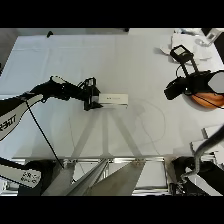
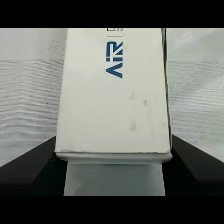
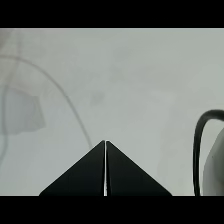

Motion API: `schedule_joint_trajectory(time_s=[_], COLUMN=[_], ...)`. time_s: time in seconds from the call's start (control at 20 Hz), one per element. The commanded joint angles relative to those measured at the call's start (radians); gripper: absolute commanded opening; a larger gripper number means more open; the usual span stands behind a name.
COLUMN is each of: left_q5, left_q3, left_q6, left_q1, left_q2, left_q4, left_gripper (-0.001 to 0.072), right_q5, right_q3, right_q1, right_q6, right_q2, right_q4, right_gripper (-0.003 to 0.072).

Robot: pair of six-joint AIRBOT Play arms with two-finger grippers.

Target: Fold the box and place the chain.

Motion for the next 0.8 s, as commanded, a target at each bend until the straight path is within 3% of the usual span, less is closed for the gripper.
schedule_joint_trajectory(time_s=[0.0,0.2,0.35,0.5,0.75], left_q5=[0.001,0.009,0.088,0.252,0.692], left_q3=[0.001,0.001,0.001,0.001,0.001], left_q6=[0.0,-0.034,-0.183,-0.278,-0.521], left_q1=[0.0,0.002,0.003,0.003,0.021], left_q2=[0.037,0.156,0.274,0.396,0.557], left_q4=[-0.003,-0.003,-0.003,-0.002,-0.002], left_gripper=[0.0007,0.0007,0.0007,0.0007,0.001], right_q5=[0.0,0.0,0.0,0.0,0.0], right_q3=[0.001,0.001,0.001,0.001,0.001], right_q1=[0.0,0.0,0.0,0.0,0.0], right_q6=[0.0,0.0,0.0,0.0,0.0], right_q2=[0.001,0.001,0.001,0.001,0.001], right_q4=[0.0,0.0,0.0,0.0,0.0], right_gripper=[0.0011,0.0011,0.0011,0.0011,0.0011])
